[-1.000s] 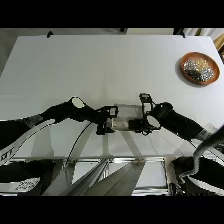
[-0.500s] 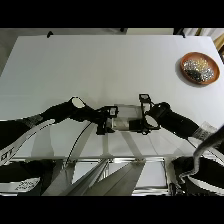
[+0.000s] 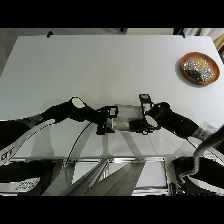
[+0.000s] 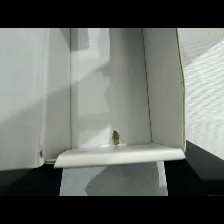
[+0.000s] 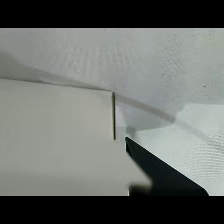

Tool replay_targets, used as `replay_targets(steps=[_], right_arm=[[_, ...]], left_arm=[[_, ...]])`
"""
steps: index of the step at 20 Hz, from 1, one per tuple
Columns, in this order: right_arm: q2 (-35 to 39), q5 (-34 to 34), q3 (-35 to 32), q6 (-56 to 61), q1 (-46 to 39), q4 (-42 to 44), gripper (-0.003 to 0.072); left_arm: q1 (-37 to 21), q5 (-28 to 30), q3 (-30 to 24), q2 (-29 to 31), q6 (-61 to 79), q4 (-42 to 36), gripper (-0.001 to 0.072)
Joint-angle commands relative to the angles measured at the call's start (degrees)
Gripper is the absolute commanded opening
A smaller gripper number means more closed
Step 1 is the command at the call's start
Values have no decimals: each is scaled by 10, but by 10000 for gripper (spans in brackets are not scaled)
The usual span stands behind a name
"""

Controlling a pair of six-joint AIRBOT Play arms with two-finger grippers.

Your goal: Fold the box and place the chain.

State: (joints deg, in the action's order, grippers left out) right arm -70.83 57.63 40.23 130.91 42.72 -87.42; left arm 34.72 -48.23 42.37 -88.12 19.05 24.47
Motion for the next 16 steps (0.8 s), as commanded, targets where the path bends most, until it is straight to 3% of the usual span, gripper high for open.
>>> replay_targets(steps=[1,5,7,8,12,16], right_arm=[[19,2,4,-26,0,-7,281],[69,18,13,-60,0,-35,286],[99,35,20,-95,0,-43,418],[118,42,23,-122,0,-43,436],[204,76,56,-213,-3,-77,435],[246,65,80,-271,-143,-90,433]], left_arm=[[0,0,0,0,-2,0,253],[0,0,0,0,-2,0,253],[0,0,0,0,-2,0,253],[0,0,0,0,-2,0,253],[0,0,0,0,-2,0,253],[0,0,0,0,-2,0,253]])
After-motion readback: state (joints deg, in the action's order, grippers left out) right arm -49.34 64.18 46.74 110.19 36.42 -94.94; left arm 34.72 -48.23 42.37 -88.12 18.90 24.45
